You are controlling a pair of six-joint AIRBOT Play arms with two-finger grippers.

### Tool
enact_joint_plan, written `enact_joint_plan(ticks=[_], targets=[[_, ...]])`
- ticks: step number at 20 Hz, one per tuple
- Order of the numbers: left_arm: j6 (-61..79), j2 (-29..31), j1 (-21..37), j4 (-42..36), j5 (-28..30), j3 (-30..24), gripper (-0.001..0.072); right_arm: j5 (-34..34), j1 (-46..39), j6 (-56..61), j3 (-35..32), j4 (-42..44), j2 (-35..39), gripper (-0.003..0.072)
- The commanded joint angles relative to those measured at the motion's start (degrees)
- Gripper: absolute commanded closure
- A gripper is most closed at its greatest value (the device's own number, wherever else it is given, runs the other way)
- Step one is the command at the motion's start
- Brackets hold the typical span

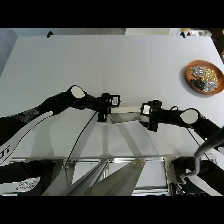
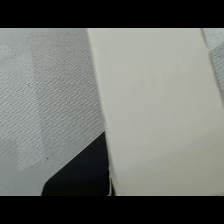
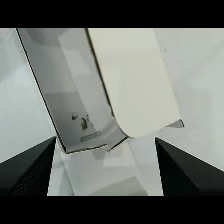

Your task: Fold the box and place the chain.

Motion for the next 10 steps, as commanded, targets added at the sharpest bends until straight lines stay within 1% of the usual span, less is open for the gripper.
enact_joint_plan(ticks=[1,6,10], targets=[[0.0,0.0,0.0,0.0,0.0,0.0,0.0699,3.0,-0.9,-6.9,0.2,6.4,-2.0,-0.0003],[0.0,0.0,0.0,0.0,0.0,0.0,0.0699,3.3,-0.9,-13.7,0.2,11.5,-5.1,-0.0004],[0.0,0.0,0.0,0.0,0.0,0.0,0.0699,3.8,-1.4,-14.9,0.2,12.0,-7.7,-0.0004]])
